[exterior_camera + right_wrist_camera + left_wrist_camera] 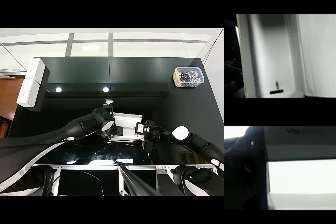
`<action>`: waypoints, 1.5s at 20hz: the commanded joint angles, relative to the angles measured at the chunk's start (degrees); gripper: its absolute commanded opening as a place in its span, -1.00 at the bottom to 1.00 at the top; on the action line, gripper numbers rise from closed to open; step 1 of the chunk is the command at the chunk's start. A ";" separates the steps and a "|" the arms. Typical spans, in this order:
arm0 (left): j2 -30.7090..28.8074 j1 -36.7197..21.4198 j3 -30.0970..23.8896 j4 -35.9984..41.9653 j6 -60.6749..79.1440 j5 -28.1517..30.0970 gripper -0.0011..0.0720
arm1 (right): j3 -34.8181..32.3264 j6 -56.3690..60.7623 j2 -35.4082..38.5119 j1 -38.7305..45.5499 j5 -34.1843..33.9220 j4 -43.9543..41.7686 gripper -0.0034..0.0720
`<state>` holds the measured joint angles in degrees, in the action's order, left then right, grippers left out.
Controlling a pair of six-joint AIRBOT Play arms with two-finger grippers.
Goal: Fold the box and place the chain.
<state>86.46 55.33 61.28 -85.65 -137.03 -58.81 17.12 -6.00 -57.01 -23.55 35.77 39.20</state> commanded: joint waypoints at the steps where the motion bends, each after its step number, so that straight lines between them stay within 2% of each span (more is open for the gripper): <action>1: 0.02 -0.02 0.04 -0.42 0.50 3.15 -0.90 | 0.00 -0.02 -0.02 -0.02 0.15 -0.02 0.33; 3: 0.02 0.04 0.04 -0.42 0.48 2.78 -0.90 | 0.00 0.00 -0.02 -0.02 0.20 -0.07 0.34; 4: 0.02 0.04 0.04 -0.46 0.48 1.90 -0.91 | 0.11 0.96 0.11 -0.02 0.50 -0.28 0.52; 5: 0.02 0.02 0.04 -0.52 0.42 0.98 -0.91 | 0.55 4.09 0.39 -0.02 0.81 -0.20 0.96; 7: -0.02 0.00 0.04 -0.68 0.07 0.46 -0.91 | 2.21 9.27 1.42 -0.02 3.10 2.43 0.97; 10: -0.02 0.00 0.04 -0.79 0.09 -0.07 -0.91 | 5.49 18.45 5.53 0.00 11.85 14.78 0.97; 12: -0.02 0.00 0.02 -0.96 0.09 -0.61 -0.91 | 6.36 22.80 9.05 0.00 13.55 19.98 0.97; 16: -0.02 0.00 -0.07 -1.29 0.09 -1.40 -0.90 | 6.05 20.35 10.03 -0.02 13.07 19.50 0.95; 20: -0.02 -0.04 -0.07 -1.49 0.11 -1.27 -0.89 | 6.03 14.64 6.71 -0.02 13.00 16.46 0.94; 22: -0.02 -0.04 -0.07 -1.49 0.11 -1.31 -0.89 | 6.05 11.58 5.42 -0.02 12.79 14.95 0.31; 24: -0.02 -0.04 -0.07 -1.49 0.11 -1.31 -0.89 | 6.08 10.38 5.40 -0.02 11.13 14.25 -0.07; 25: -0.02 -0.04 -0.07 -1.49 0.11 -1.31 -0.89 | 6.08 10.40 5.40 -0.02 10.95 12.98 -0.13; 30: -0.02 -0.04 -0.07 -1.49 0.11 -1.27 -0.89 | 6.05 10.47 4.92 -0.04 10.91 4.79 -0.13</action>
<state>86.43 55.33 61.23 -87.18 -136.92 -60.42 23.16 5.04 -51.70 -23.55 46.98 48.99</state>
